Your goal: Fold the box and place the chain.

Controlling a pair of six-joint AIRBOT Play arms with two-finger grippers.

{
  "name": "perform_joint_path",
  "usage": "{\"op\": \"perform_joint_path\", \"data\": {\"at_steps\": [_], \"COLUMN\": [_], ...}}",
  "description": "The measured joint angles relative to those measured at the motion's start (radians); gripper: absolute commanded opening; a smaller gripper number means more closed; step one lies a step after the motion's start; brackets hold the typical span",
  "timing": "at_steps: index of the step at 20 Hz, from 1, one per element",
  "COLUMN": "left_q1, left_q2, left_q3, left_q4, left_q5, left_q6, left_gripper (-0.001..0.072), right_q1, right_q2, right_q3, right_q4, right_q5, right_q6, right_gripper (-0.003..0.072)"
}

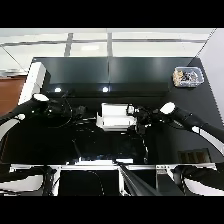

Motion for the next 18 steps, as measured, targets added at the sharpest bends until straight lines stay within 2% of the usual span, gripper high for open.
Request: {"op": "perform_joint_path", "data": {"at_steps": [4, 9, 18], "left_q1": [-0.071, -0.193, -0.322], "left_q2": [0.0, 0.0, 0.0], "left_q3": [0.059, 0.127, 0.174], "left_q4": [0.021, 0.164, 0.296], "left_q5": [0.015, 0.079, 0.183], "left_q6": [-0.012, -0.149, -0.357], "left_gripper": [0.07, 0.07, 0.0679], "right_q1": [0.0, 0.0, 0.0], "right_q2": [0.0, 0.0, 0.0], "right_q3": [0.0, 0.0, 0.0], "right_q4": [0.0, 0.0, 0.0], "right_q5": [0.0, 0.0, 0.0], "right_q6": [0.0, 0.0, 0.0], "right_gripper": [0.0189, 0.0189, 0.0189]}}
